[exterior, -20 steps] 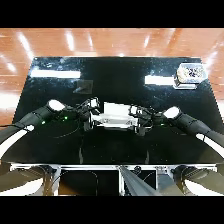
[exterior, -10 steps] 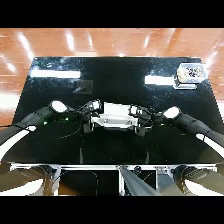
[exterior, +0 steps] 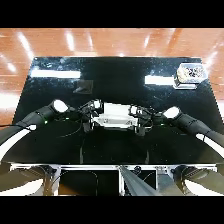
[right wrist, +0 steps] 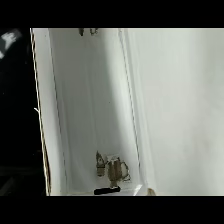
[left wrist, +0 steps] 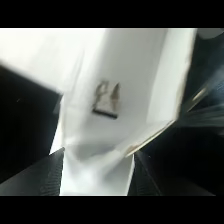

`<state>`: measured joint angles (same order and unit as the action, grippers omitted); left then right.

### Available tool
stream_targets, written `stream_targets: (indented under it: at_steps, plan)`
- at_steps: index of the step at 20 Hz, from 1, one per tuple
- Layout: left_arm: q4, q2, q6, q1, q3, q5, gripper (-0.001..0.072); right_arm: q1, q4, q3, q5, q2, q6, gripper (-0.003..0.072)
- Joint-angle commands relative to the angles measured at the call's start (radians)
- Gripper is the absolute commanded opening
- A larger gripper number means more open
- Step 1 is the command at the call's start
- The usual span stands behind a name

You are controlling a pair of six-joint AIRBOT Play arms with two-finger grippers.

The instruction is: Fold the box and place the chain.

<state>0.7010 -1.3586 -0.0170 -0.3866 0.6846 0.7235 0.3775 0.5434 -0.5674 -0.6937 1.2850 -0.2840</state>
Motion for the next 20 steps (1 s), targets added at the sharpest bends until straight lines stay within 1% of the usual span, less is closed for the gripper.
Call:
stream_targets:
  at_steps: [1,10,12,16,17,18,20]
  plan:
    - [0.047,-0.001,0.047,0.023,0.01,-0.006,0.0521,0.001,0.0,0.0,0.0,-0.001,0.0,0.0539]
    - [0.044,-0.008,0.046,-0.016,0.042,-0.003,0.0521,0.001,0.0,0.0,0.0,-0.001,0.0,0.0539]
    - [0.044,-0.012,0.046,-0.016,0.055,0.018,0.0521,0.001,0.0,0.0,0.0,-0.001,0.0,0.0539]
    - [0.043,-0.028,0.046,-0.016,0.075,0.023,0.052,0.001,0.0,0.0,0.0,-0.001,0.0,0.0539]
    - [0.042,-0.035,0.047,-0.016,0.079,0.042,0.0519,0.001,0.0,0.0,0.0,-0.001,0.0,0.0539]
    - [0.043,-0.042,0.047,-0.016,0.083,0.066,0.0484,0.001,0.0,0.0,0.0,-0.001,0.0,0.0539]
    - [0.042,-0.053,0.047,-0.016,0.084,0.101,0.0469,0.001,0.0,0.0,0.0,-0.001,0.0,0.0539]
